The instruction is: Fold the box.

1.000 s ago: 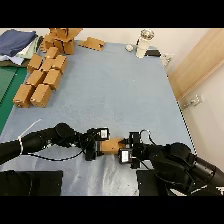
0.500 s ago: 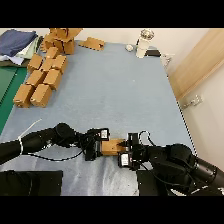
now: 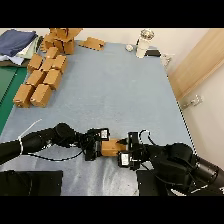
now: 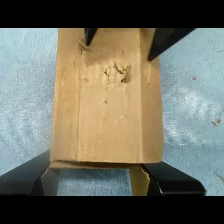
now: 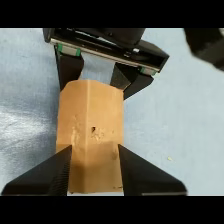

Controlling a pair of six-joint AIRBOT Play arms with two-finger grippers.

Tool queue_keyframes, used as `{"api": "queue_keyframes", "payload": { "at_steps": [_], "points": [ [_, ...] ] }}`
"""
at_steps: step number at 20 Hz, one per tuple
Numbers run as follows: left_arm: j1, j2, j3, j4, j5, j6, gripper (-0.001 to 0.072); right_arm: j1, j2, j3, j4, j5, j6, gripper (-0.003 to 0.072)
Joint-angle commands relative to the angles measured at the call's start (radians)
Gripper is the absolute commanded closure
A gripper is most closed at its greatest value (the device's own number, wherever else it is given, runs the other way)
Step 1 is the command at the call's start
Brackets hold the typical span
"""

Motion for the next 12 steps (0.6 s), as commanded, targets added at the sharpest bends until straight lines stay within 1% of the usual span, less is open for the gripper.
{"api": "queue_keyframes", "payload": {
  "at_steps": [1,4,8,9,10,12],
  "points": [
    [0.000,-0.001,0.001,0.000,0.000,0.000,0.0191,0.001,-0.001,-0.004,0.035,-0.032,0.000,0.0199],
    [0.000,-0.001,0.001,0.000,0.000,0.000,0.0191,0.001,-0.001,-0.024,0.024,-0.018,0.000,0.0199],
    [0.000,-0.001,0.001,0.000,0.000,0.000,0.0191,0.001,-0.014,-0.024,-0.070,0.020,0.001,0.0204],
    [0.000,-0.001,0.001,0.000,0.000,0.000,0.0191,0.001,-0.019,-0.024,-0.072,0.025,0.000,0.0212],
    [0.000,-0.001,0.001,0.000,0.000,0.000,0.0191,0.001,-0.019,-0.023,-0.074,0.026,0.000,0.0236],
    [0.000,-0.001,0.001,0.000,0.000,0.000,0.0191,0.001,-0.019,-0.021,-0.077,0.029,0.000,0.0244]
  ]
}}
